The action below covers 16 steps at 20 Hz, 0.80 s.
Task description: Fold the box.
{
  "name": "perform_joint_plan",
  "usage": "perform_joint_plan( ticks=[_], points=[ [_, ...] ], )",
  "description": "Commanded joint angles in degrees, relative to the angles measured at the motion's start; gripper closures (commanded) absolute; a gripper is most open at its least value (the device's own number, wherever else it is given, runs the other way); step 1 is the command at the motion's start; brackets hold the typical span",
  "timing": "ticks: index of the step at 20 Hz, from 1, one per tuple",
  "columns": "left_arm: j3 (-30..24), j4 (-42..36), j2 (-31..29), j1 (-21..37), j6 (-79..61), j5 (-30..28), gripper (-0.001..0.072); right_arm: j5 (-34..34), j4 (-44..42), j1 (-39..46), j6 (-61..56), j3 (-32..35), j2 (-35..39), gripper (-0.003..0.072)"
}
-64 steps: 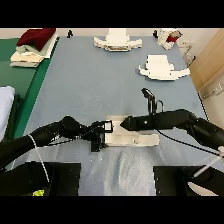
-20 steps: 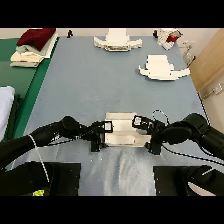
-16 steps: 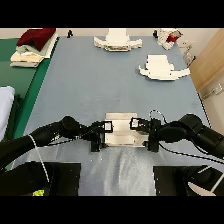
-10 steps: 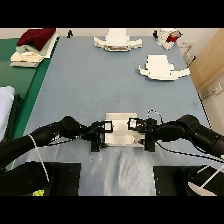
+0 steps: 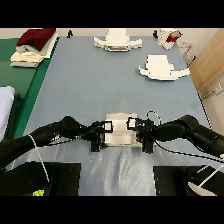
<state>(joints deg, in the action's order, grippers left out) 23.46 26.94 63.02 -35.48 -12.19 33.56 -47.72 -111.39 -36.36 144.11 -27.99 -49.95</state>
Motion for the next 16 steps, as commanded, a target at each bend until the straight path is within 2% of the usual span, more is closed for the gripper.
perform_joint_plan(
  ticks=[1, 6, 7, 8, 9, 11, 16],
  points=[
    [0.0, 0.0, 0.0, 0.0, 0.0, 0.0, 0.0247, 2.1, -2.3, -0.1, 2.1, 0.0, -0.4, 0.0532],
    [0.0, 0.0, 0.0, 0.0, 0.0, 0.0, 0.0247, 3.7, -2.9, -1.5, 2.6, 0.0, -2.6, 0.0520],
    [0.0, 0.0, 0.0, 0.0, 0.0, 0.0, 0.0247, 4.2, -2.9, -1.9, 2.6, 0.0, -2.9, 0.0445],
    [0.0, 0.0, 0.0, 0.0, 0.0, 0.0, 0.0247, 4.8, -2.9, -2.0, 3.0, 0.0, -3.3, 0.0272],
    [0.0, 0.0, 0.0, 0.0, 0.0, 0.0, 0.0247, 5.3, -2.9, -2.0, 4.0, 0.0, -3.6, 0.0174],
    [0.0, 0.0, 0.0, 0.0, 0.0, 0.0, 0.0247, 5.7, -2.8, -2.0, 4.5, 0.0, -3.6, 0.0093],
    [0.0, 0.0, 0.0, 0.0, 0.0, 0.0, 0.0247, 4.9, -1.9, -1.9, 4.5, 0.0, -3.5, 0.0092]
  ],
)
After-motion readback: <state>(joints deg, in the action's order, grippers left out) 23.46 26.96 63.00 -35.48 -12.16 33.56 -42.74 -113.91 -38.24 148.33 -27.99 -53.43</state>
